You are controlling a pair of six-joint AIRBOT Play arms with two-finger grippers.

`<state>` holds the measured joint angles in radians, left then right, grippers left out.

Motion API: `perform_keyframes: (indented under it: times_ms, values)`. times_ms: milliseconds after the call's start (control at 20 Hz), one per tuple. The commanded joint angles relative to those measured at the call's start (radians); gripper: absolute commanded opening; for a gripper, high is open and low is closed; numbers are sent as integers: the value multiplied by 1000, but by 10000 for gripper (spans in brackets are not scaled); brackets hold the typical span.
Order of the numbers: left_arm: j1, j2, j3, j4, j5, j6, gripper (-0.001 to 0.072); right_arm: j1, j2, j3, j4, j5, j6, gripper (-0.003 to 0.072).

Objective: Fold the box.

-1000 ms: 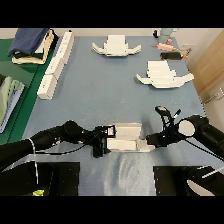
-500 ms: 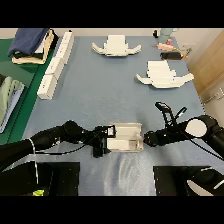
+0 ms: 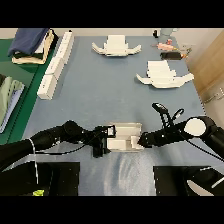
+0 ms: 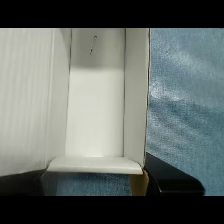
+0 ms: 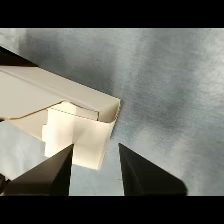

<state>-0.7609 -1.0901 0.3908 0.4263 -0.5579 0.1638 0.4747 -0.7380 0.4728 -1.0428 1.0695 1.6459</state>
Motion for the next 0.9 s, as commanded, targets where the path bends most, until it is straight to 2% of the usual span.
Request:
perform_keyframes:
  times_ms: [0,200,400,550,650,850]
  values:
    - [0,0,1,0,0,0,478,1,-60,-1,14,-18,-5,443]
    - [0,0,1,0,0,0,478,45,-111,40,-20,-50,97,442]
    - [0,0,1,0,0,0,478,191,-151,77,-174,-58,377,439]
    - [0,0,1,0,0,0,478,313,-221,123,-306,-57,573,396]
    - [0,0,1,0,0,0,478,369,-276,167,-404,-47,704,395]
    - [0,0,1,0,0,0,478,425,-403,259,-470,25,848,393]
